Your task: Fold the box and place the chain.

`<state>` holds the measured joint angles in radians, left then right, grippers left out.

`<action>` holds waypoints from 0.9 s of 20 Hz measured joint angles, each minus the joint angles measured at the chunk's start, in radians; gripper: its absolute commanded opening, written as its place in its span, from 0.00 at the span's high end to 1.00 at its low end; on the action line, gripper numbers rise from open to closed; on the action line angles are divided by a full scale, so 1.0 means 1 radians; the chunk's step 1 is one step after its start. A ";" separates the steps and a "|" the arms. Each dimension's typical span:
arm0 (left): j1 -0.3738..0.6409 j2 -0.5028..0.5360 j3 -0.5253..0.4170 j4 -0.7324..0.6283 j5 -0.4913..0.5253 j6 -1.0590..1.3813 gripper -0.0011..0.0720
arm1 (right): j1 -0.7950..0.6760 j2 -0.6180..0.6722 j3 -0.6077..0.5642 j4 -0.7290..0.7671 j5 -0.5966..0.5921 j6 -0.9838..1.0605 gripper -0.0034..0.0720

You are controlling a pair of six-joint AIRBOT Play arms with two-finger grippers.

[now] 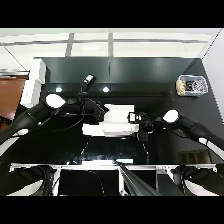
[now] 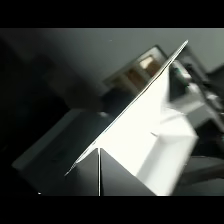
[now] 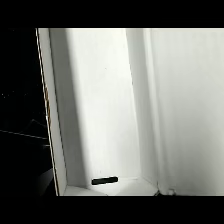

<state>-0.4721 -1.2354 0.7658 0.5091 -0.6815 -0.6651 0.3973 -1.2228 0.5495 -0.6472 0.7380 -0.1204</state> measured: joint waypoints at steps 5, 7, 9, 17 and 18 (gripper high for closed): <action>-0.009 -0.100 -0.002 0.026 0.027 0.035 0.95 | 0.000 0.000 0.000 0.000 0.000 -0.002 0.42; -0.011 -0.126 -0.002 0.039 0.013 0.042 0.95 | 0.000 0.000 0.000 0.000 0.002 -0.002 0.42; -0.013 -0.145 -0.002 0.049 -0.017 0.047 0.95 | 0.000 0.000 0.000 0.000 0.003 -0.002 0.42; -0.013 -0.030 0.040 0.281 -0.097 -0.079 0.95 | 0.000 0.000 0.000 0.000 -0.002 0.000 0.42; -0.012 0.014 0.022 0.315 -0.097 -0.104 0.95 | 0.000 0.000 0.000 0.000 -0.002 0.000 0.42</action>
<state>-0.4839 -1.2213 0.7876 0.8242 -0.7788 -0.7692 0.3973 -1.2228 0.5495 -0.6472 0.7361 -0.1204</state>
